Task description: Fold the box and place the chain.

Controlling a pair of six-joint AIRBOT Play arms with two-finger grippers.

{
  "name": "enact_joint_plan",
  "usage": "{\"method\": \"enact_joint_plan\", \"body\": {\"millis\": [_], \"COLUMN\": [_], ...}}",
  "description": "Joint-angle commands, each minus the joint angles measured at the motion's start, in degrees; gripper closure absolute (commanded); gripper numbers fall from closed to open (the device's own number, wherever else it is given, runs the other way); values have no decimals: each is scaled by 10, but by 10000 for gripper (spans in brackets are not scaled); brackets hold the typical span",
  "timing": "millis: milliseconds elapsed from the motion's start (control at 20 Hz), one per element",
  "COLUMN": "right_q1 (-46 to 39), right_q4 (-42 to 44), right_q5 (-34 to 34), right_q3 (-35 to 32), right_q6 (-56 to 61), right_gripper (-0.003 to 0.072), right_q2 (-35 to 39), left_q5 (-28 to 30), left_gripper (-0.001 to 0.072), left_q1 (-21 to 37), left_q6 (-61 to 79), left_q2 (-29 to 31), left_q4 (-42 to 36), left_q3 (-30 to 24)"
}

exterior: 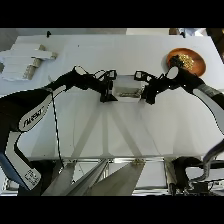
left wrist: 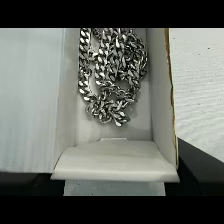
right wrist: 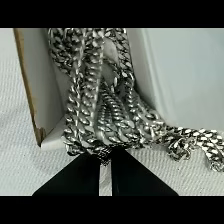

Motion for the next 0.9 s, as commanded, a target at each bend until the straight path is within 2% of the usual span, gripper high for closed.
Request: {"method": "enact_joint_plan", "body": {"millis": [0,300,500,700,850], "right_q1": [0,0,2,35,84], "right_q4": [-2,-28,2,34,34], "right_q5": [-7,-6,5,4,-42], "right_q3": [0,0,0,0,0], "right_q6": [24,51,63,63,67], "right_gripper": [672,672,672,672,672], "right_q2": [1,77,136,151,151], "left_q5": [0,0,0,0,0], "left_gripper": [334,334,334,334,334], "left_q1": [0,0,0,0,0], "left_q6": [0,0,0,0,0], "left_q2": [0,0,0,0,0], "left_q4": [0,0,0,0,0], "left_q3": [0,0,0,0,0]}}
